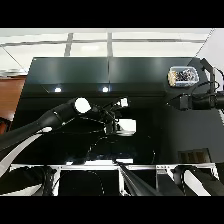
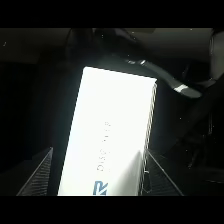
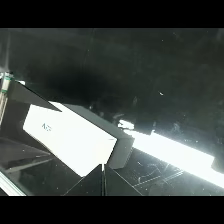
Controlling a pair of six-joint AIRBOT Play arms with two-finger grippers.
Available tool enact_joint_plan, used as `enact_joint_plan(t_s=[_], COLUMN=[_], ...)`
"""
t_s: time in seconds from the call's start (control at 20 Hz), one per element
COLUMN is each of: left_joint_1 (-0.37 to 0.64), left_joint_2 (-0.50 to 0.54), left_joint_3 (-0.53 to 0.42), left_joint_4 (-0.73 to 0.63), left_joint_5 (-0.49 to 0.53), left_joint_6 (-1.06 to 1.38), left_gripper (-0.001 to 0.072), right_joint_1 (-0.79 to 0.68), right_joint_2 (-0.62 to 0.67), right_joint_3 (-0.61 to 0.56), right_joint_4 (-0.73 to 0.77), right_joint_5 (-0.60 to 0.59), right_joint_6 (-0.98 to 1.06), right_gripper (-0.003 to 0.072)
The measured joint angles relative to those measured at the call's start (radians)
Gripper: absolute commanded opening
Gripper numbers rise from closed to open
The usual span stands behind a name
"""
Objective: Fold the box and place the chain.
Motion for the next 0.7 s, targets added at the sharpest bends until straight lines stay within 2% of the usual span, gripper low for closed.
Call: enact_joint_plan(t_s=[0.25, 0.7], left_joint_1=[0.000, 0.000], left_joint_2=[-0.033, -0.042], left_joint_3=[0.040, 0.052], left_joint_4=[0.012, 0.053], left_joint_5=[-0.041, -0.092], left_joint_6=[-0.022, -0.055], left_gripper=[0.0707, 0.0707], right_joint_1=[0.000, 0.000], right_joint_2=[0.000, 0.000], right_joint_3=[0.000, 0.000], right_joint_4=[0.001, 0.001], right_joint_5=[0.000, -0.001], right_joint_6=[-0.011, -0.018], right_gripper=[0.0013, 0.0013])
